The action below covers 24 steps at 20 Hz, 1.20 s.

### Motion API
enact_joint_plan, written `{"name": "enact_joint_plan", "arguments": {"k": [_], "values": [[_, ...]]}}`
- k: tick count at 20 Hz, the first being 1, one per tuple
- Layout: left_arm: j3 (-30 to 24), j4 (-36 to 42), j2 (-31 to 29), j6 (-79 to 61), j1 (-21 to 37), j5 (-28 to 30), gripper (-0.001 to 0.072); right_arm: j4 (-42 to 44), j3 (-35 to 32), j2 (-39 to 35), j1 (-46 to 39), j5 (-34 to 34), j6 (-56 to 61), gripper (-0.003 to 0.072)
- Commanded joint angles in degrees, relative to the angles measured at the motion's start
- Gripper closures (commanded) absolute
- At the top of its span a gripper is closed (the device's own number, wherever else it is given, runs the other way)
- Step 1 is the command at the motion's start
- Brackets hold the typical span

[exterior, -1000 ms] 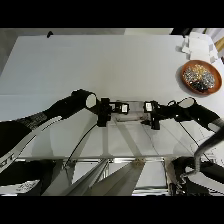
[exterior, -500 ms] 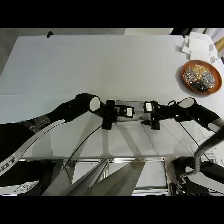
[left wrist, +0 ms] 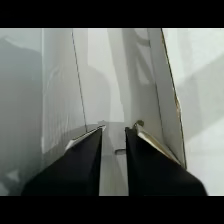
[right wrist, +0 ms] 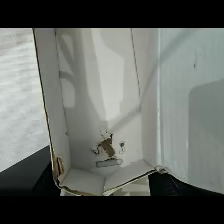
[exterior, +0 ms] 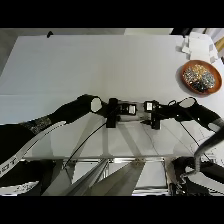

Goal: Fold the box and place the chain.

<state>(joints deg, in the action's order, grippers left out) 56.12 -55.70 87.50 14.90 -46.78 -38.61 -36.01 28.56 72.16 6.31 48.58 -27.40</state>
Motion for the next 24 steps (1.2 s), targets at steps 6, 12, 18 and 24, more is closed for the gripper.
{"name": "enact_joint_plan", "arguments": {"k": [6,12,18,24], "values": [[0.0,1.2,0.5,2.0,-0.4,-2.0,0.0447,0.0,0.0,0.0,0.1,0.1,-0.1,0.0281],[0.0,-0.2,-2.8,10.1,2.7,-8.6,0.0708,0.0,0.0,0.0,0.1,0.1,-0.1,0.0281],[0.0,-9.6,-11.5,33.3,8.7,-12.8,0.0708,0.0,0.0,0.0,0.1,0.1,-0.1,0.0281],[-1.0,-8.5,-15.6,41.5,14.2,-20.3,0.0709,0.0,0.0,0.0,0.1,0.1,-0.1,0.0281]]}}
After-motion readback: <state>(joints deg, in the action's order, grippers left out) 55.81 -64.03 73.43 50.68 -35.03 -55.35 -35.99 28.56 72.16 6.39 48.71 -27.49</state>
